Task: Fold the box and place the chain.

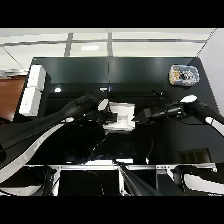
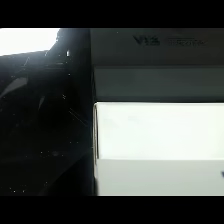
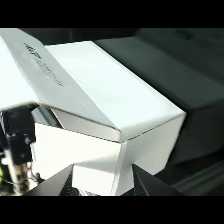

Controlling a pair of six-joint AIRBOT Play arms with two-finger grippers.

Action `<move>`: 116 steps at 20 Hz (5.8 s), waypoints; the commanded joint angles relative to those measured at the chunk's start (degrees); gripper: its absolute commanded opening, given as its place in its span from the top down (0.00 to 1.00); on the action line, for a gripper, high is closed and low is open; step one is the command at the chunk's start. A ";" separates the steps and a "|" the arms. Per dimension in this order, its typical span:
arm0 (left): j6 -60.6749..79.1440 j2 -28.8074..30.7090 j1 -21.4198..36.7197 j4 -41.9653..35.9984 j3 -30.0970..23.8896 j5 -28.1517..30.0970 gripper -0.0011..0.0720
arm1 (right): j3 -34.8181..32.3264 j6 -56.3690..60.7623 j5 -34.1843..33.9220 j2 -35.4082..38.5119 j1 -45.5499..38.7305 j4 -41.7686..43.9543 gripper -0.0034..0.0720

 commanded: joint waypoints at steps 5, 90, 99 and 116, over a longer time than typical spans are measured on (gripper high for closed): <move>0.02 0.00 0.04 0.02 0.07 0.07 0.95 | 8.46 18.16 -5.70 -0.02 10.34 -15.65 0.40; 0.02 0.00 0.04 0.26 0.07 -0.28 0.95 | 81.50 72.35 -0.55 -42.75 -20.83 -62.29 0.14; 0.00 0.00 0.04 0.24 0.07 -0.31 0.95 | 78.18 63.69 -1.01 -40.89 -20.68 -63.08 0.94; 0.02 0.00 0.04 0.24 0.07 0.13 0.95 | 74.16 35.39 3.67 8.87 -15.30 -39.67 0.95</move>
